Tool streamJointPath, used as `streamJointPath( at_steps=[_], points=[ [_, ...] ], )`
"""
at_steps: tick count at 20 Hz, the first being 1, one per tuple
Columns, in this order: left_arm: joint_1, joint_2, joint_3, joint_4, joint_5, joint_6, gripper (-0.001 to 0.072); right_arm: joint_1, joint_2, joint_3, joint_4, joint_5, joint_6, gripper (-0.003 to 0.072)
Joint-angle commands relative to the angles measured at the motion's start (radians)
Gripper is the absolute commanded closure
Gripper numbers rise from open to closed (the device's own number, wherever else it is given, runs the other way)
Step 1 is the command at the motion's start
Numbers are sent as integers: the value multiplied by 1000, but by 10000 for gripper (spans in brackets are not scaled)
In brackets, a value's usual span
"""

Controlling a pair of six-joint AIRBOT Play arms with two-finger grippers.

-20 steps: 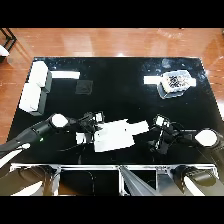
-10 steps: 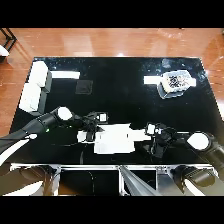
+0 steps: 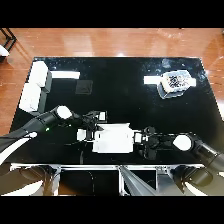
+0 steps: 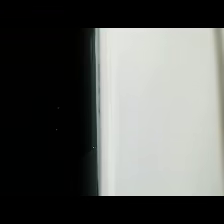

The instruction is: Fold the box and place the chain.

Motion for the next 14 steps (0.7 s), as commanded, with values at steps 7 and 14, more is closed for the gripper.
streamJointPath(
  at_steps=[7,14],
  points=[
    [1,-6,1,0,6,-1,688,126,-56,0,146,-189,-10,-19],
    [1,-7,1,0,6,-1,688,132,-55,40,157,-220,2,-19]
  ],
)
